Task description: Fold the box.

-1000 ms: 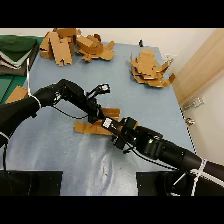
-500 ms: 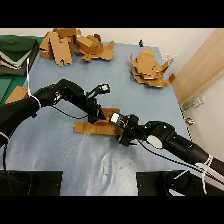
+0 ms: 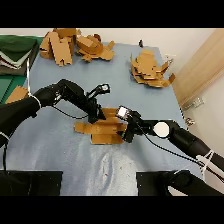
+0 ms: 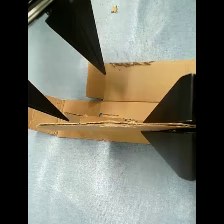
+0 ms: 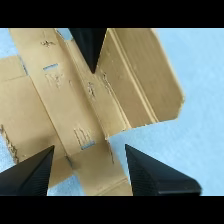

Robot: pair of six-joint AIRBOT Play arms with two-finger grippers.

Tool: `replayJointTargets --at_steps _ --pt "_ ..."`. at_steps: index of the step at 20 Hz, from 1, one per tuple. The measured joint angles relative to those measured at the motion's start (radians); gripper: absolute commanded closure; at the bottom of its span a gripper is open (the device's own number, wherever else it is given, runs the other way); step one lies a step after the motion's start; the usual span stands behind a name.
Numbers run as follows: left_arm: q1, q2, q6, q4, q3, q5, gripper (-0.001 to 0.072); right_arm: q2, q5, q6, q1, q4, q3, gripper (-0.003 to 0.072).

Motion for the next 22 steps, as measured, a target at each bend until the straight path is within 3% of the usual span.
replayJointTargets --at_steps 6,10,14,17,22 --pt "0.0 0.0 0.0 0.0 0.0 0.0 0.0695 -0.004 0.128 -0.164 -0.069 0.105 0.006 -0.0034" --pt "0.0 0.0 0.0 0.0 0.0 0.0 0.0695 0.093 0.338 -0.132 -0.018 0.029 -0.001 -0.0034" --pt "0.0 0.0 0.0 0.0 0.0 -0.001 0.0695 0.229 0.423 0.014 0.158 -0.139 -0.05 -0.0034" --pt "0.0 0.0 0.0 0.0 0.0 -0.001 0.0695 0.243 0.371 0.122 0.306 -0.287 -0.071 -0.0034" --pt "0.0 0.0 0.0 -0.003 0.0 0.0 0.0695 0.085 0.19 0.284 0.412 -0.515 -0.082 -0.0034"
